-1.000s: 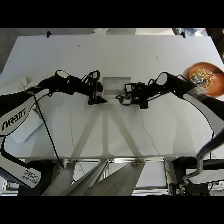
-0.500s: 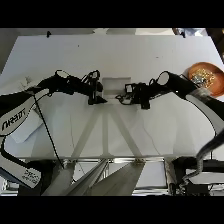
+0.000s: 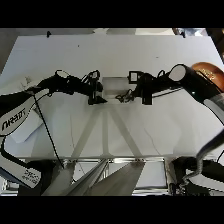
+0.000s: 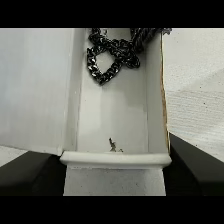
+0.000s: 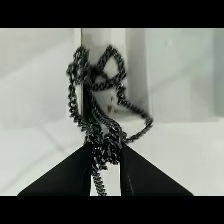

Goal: Fold the box and place the chain.

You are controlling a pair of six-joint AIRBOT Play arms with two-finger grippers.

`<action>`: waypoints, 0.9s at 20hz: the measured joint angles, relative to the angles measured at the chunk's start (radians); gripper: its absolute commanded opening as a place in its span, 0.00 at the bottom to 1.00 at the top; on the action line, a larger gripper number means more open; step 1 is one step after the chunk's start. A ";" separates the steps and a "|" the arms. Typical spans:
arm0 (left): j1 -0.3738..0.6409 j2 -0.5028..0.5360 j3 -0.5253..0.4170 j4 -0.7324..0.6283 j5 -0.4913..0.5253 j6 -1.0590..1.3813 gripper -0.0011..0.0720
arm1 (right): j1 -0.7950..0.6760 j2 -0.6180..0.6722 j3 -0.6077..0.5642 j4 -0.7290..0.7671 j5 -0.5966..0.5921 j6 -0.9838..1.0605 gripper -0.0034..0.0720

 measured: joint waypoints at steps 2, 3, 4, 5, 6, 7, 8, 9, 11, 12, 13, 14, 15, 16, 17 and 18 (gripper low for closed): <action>0.000 0.000 0.000 0.000 0.000 0.000 0.54 | 0.000 0.012 0.017 0.061 -0.018 0.029 0.06; 0.000 0.000 0.000 0.000 0.000 0.000 0.54 | 0.002 0.015 0.028 0.087 -0.024 0.042 0.07; 0.000 0.000 0.000 0.000 0.000 0.000 0.54 | 0.006 0.018 0.042 0.111 -0.035 0.049 0.06; 0.000 0.000 0.000 0.000 0.000 0.000 0.54 | 0.013 0.020 0.055 0.129 -0.048 0.055 0.06; 0.000 0.000 0.000 0.000 0.000 0.000 0.54 | 0.023 0.021 0.068 0.144 -0.068 0.060 0.06; 0.000 0.000 0.000 0.000 0.000 0.000 0.54 | 0.037 0.022 0.076 0.158 -0.096 0.064 0.06; 0.000 0.000 0.000 0.000 0.000 0.000 0.54 | 0.052 0.021 0.082 0.168 -0.123 0.068 0.06; 0.000 0.000 0.000 0.000 0.000 0.000 0.54 | 0.068 0.019 0.087 0.177 -0.146 0.069 0.06; 0.000 0.000 0.000 0.000 0.000 0.000 0.54 | 0.104 0.004 0.093 0.185 -0.185 0.071 0.06; 0.000 0.000 0.000 0.000 0.000 0.000 0.54 | 0.121 -0.007 0.095 0.189 -0.199 0.072 0.06; 0.000 0.000 0.000 0.000 0.000 0.000 0.54 | 0.138 -0.024 0.095 0.190 -0.208 0.072 0.06; 0.000 0.000 0.000 0.000 0.000 0.000 0.54 | 0.151 -0.041 0.096 0.189 -0.214 0.073 0.06; 0.000 0.000 0.000 0.000 0.000 0.000 0.54 | 0.163 -0.060 0.097 0.187 -0.220 0.076 0.06; 0.000 0.000 0.000 0.000 0.000 0.000 0.54 | 0.173 -0.080 0.098 0.176 -0.226 0.090 0.06; 0.000 0.000 0.000 0.000 0.000 0.000 0.54 | 0.180 -0.099 0.098 0.151 -0.229 0.113 0.07; 0.000 0.000 0.000 0.000 0.000 0.000 0.54 | 0.184 -0.114 0.098 0.118 -0.232 0.143 0.17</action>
